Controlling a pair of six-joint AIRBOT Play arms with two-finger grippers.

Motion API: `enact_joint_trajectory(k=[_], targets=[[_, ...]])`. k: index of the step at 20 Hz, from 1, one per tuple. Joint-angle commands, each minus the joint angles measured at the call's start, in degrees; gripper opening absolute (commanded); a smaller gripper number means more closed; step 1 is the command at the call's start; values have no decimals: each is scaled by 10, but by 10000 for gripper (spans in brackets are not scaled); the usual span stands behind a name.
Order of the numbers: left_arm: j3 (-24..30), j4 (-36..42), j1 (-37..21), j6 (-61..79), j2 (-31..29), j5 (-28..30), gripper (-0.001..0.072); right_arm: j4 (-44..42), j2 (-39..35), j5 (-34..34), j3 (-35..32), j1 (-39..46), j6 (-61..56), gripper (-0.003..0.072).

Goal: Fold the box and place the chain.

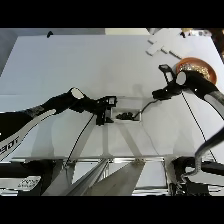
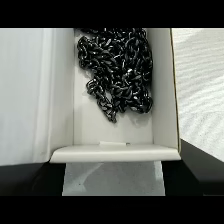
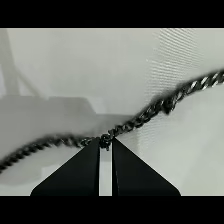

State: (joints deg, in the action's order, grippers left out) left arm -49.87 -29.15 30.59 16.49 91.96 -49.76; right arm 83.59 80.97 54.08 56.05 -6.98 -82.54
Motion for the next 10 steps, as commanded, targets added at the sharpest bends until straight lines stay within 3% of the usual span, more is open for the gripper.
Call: enact_joint_trajectory(k=[1, 6, 10], targets=[[0, 0, 0, 0, 0, 0, 326, -11, -79, 43, 0, -6, 8, 20], [0, 0, 0, 0, 0, 0, 326, -68, -206, 95, 0, -85, 31, 20], [0, 0, 0, 0, 0, 0, 326, -143, -288, 78, 0, -170, 28, 21]])
